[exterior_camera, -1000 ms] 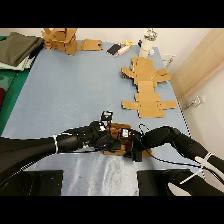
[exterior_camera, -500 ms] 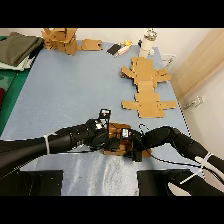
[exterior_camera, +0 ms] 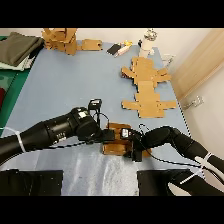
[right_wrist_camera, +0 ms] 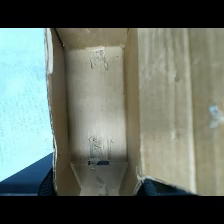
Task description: Fold the box.
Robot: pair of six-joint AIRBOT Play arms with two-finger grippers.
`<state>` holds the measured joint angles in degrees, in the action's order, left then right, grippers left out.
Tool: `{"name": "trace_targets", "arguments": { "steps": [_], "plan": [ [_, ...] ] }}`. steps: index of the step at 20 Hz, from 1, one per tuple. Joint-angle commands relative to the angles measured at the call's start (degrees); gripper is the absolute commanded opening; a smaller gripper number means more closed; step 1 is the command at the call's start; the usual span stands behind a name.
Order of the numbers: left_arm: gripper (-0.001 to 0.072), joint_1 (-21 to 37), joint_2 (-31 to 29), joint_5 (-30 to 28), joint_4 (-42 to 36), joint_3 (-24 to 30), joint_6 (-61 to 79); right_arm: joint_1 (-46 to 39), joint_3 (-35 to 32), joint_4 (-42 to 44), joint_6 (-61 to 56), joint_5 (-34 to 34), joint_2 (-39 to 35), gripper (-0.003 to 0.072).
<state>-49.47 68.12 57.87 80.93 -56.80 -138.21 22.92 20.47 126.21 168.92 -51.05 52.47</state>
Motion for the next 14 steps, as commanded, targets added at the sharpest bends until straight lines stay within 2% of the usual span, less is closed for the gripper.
{"name": "trace_targets", "arguments": {
  "steps": [1, 3, 5, 7, 8, 14],
  "plan": [
    [0.001, 2.4, -2.3, 9.3, -0.2, 0.0, 7.4, 0.0, 0.0, 0.0, 0.0, 0.0, 0.0, 0.0495],
    [0.0009, 3.9, -3.1, 13.0, -0.9, 0.1, 18.2, 0.0, 0.0, 0.0, 0.0, 0.0, 0.0, 0.0495],
    [0.0009, 5.7, -4.3, 10.4, -8.0, 1.2, 38.1, 0.0, 0.0, 0.0, 0.0, 0.0, 0.0, 0.0495],
    [0.0009, 7.1, -4.9, 7.0, -18.8, 2.7, 63.3, 0.0, 0.0, 0.0, 0.0, 0.0, 0.0, 0.0495],
    [0.0009, 7.7, -4.9, 5.4, -21.6, 3.4, 70.6, 0.0, 0.0, 0.0, 0.0, 0.0, 0.0, 0.0495],
    [0.0009, 11.0, -4.9, 2.2, -23.4, 9.6, 95.4, 0.0, 0.0, 0.0, 0.0, 0.0, 0.0, 0.0496]
  ]
}}
